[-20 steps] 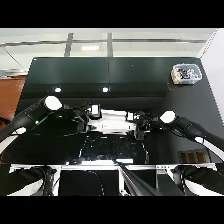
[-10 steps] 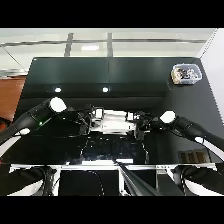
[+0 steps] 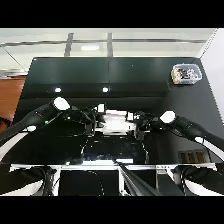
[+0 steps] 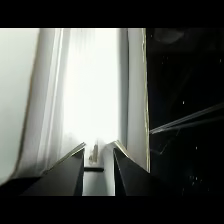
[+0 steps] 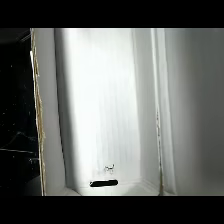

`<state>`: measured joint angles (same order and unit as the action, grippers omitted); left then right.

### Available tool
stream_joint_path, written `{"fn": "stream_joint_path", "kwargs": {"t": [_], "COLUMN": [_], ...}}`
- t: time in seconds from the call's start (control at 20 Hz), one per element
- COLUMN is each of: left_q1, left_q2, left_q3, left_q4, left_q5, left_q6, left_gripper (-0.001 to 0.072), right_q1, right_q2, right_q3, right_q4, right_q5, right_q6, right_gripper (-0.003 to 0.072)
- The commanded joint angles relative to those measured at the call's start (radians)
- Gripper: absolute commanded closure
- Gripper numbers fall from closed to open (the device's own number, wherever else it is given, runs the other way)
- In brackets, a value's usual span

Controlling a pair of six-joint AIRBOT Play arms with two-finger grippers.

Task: Fold the box and place the chain.

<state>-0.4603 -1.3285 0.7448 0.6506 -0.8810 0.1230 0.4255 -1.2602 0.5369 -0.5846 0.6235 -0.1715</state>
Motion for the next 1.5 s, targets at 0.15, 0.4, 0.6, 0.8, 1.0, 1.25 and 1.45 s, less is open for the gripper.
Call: {"fn": "stream_joint_path", "kwargs": {"t": [0.15,0.4,0.6,0.8,1.0,1.25,1.45], "left_q1": [-0.001,0.000,0.032,0.145,0.313,0.483,0.415], "left_q2": [-0.027,-0.027,0.060,0.254,0.287,0.053,-0.093], "left_q3": [0.001,0.001,0.001,0.000,-0.068,-0.141,-0.141], "left_q4": [-0.076,-0.075,0.007,0.250,0.336,-0.026,-0.068], "left_q5": [0.013,0.013,0.016,-0.065,-0.055,-0.254,-0.202], "left_q6": [0.000,-0.001,-0.204,-0.436,-1.154,-1.244,-1.227], "left_gripper": [0.0607,0.0464,0.0684,0.0684,0.0684,0.0685,0.0685], "right_q1": [0.001,0.001,0.001,0.001,0.001,0.001,0.001], "right_q2": [0.000,0.000,0.000,0.000,0.000,0.000,0.000], "right_q3": [-0.001,-0.001,-0.001,-0.001,-0.001,-0.001,-0.001], "right_q4": [0.000,0.000,0.000,0.000,0.000,0.000,0.000], "right_q5": [0.000,0.000,0.000,0.000,0.000,0.000,0.000], "right_q6": [0.000,0.000,0.000,0.000,0.000,0.000,0.000], "right_gripper": [0.0441,0.0442,0.0441,0.0441,0.0442,0.0442,0.0441]}}
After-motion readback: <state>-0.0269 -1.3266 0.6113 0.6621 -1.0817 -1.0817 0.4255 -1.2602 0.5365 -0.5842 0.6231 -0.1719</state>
